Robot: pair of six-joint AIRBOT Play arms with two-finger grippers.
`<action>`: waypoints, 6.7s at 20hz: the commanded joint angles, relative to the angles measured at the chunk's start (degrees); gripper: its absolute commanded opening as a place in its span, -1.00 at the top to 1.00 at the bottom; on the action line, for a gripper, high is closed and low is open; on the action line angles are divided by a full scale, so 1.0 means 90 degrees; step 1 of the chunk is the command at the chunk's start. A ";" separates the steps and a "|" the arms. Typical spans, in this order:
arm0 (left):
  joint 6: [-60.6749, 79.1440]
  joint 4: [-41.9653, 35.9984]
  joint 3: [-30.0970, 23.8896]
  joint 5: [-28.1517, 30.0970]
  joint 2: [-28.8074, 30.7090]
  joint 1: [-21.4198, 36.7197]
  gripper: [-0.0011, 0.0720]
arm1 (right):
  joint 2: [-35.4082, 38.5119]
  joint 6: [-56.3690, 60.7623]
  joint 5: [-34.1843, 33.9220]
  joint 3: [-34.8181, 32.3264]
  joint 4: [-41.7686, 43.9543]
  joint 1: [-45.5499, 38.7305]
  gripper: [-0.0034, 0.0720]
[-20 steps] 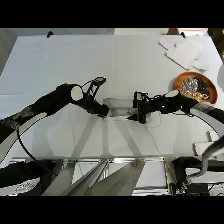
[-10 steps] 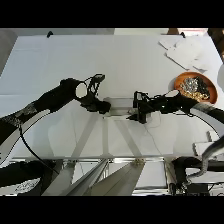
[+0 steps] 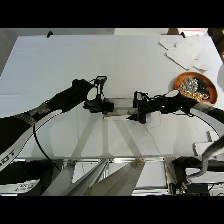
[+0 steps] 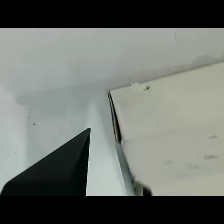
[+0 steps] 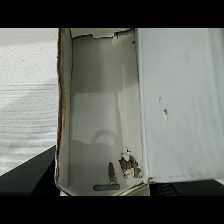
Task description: Fold the box and place the chain.
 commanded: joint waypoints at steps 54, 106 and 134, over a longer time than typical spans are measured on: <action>1.5849 -0.6003 -0.2271 -0.0002 0.0605 0.3043 -0.94 | 0.0002 0.0000 0.0002 0.0002 0.0000 -0.0002 -0.25; 1.5645 -0.6428 -0.1957 0.0811 -0.0381 0.2176 -0.54 | 0.0002 0.0000 0.0002 0.0002 0.0000 -0.0002 -0.25; 1.5645 -0.6431 -0.1960 0.0787 -0.0376 0.2178 0.17 | 0.0002 0.0000 -0.0015 0.0002 0.0100 0.0002 -0.25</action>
